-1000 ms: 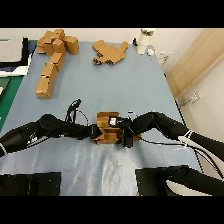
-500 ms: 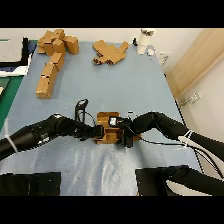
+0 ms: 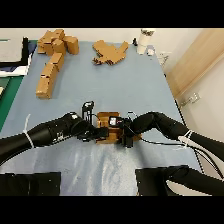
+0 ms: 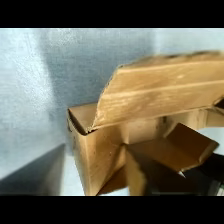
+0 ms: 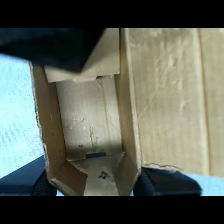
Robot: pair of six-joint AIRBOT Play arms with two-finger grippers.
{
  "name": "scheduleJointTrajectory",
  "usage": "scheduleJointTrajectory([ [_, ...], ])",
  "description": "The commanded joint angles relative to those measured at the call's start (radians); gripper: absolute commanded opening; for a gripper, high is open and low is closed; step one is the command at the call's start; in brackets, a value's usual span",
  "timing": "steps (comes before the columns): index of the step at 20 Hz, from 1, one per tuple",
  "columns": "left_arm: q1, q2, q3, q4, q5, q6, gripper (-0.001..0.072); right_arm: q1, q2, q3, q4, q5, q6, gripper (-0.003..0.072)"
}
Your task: Fold the box.
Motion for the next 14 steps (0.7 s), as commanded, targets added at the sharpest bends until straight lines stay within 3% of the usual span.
scheduleJointTrajectory([
  [1,-0.005,-0.03,0.056,0.061,-0.057,-0.04,0.0453,0.0,0.0,0.0,0.0,0.0,0.0,0.0595],
  [7,-0.01,-0.123,0.178,0.077,-0.207,-0.052,0.0454,0.0,0.0,0.0,0.0,0.0,0.0,0.0595],
  [13,-0.068,-0.203,0.251,0.143,-0.267,-0.14,0.0452,0.0,0.0,0.0,0.0,0.0,0.0,0.0595],
  [14,-0.074,-0.211,0.256,0.17,-0.274,-0.18,0.0405,0.0,-0.001,0.0,0.0,0.0,0.0,0.0595],
])
